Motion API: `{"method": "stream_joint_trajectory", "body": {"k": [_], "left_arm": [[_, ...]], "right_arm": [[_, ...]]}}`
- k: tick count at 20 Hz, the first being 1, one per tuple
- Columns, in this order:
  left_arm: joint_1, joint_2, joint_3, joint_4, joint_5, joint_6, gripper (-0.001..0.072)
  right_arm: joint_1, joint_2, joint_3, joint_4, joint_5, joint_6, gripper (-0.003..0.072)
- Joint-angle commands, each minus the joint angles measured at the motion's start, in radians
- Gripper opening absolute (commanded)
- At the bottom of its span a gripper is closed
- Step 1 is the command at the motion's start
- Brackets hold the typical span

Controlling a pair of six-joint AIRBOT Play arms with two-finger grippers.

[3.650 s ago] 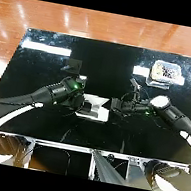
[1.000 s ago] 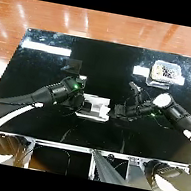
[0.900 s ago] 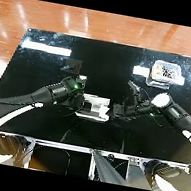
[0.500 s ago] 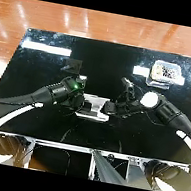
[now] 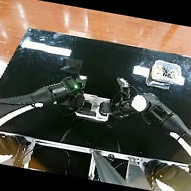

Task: Fold the box and place the chain.

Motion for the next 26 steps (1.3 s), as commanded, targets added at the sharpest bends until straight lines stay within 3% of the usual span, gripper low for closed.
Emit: {"method": "stream_joint_trajectory", "body": {"k": [1, 4, 5, 8, 17, 26], "left_arm": [[0.000, 0.000, 0.000, 0.000, -0.002, 0.000, 0.0024], [0.000, 0.000, 0.000, 0.000, -0.002, 0.000, 0.0024], [0.000, 0.000, 0.000, 0.000, -0.002, 0.000, 0.0024], [0.000, 0.000, 0.000, 0.000, -0.001, 0.000, 0.0023], [0.000, 0.000, 0.000, 0.001, -0.002, 0.000, 0.0024], [0.000, 0.000, 0.000, 0.001, -0.003, 0.000, 0.0023]], "right_arm": [[0.017, -0.010, 0.003, -0.023, -0.018, 0.045, 0.0547], [0.042, -0.023, 0.009, -0.088, -0.026, 0.114, 0.0528], [0.051, -0.030, 0.017, -0.108, -0.022, 0.123, 0.0406], [0.065, -0.053, 0.049, -0.118, -0.021, 0.131, 0.0400], [0.149, -0.137, 0.180, -0.373, 0.116, 0.319, 0.0400], [0.163, -0.169, 0.180, -0.397, 0.159, 0.347, 0.0400]]}}
